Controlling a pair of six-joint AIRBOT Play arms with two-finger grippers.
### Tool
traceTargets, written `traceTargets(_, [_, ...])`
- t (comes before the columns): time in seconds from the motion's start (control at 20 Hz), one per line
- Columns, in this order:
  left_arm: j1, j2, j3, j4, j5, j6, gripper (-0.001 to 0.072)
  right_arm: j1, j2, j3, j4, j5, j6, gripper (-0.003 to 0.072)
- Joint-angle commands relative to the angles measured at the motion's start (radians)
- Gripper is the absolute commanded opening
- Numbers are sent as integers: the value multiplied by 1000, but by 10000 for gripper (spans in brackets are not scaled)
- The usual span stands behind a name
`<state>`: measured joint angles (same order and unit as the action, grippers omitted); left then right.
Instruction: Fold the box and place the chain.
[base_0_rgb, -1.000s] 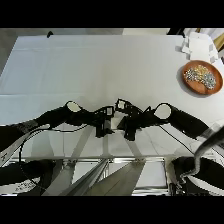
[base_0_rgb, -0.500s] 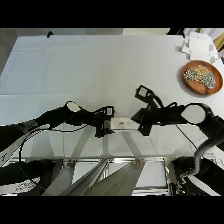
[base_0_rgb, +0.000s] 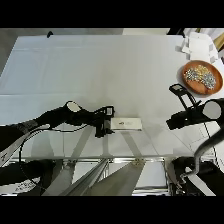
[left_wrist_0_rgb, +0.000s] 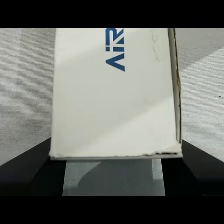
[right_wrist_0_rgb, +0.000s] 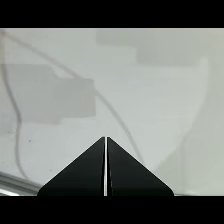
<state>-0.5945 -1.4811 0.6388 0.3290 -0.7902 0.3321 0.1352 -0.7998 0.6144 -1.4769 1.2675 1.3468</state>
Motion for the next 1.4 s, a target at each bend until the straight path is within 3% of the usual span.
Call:
traceTargets(0.0, [1, 1, 0, 0, 1, 0, 390, -44, 2, 0, -26, 45, 43, 21])
traceTargets(1.0, [2, 44, 1, -2, -28, 0, 390, -44, 2, 0, -26, 45, 43, 21])
traceTargets(1.05, [2, 50, 1, 0, -19, 0, 367, -44, 2, 0, -26, 45, 43, 21])
traceTargets(1.1, [2, 56, 1, 0, 1, -2, 216, -44, 2, 0, -26, 46, 43, 21])
traceTargets(1.15, [5, 66, 1, 13, 3, -16, 2, -44, 2, 0, -26, 45, 43, 21])
traceTargets(1.35, [42, 146, 1, 28, 38, -104, 2, -44, 2, 0, -25, 46, 43, 21])
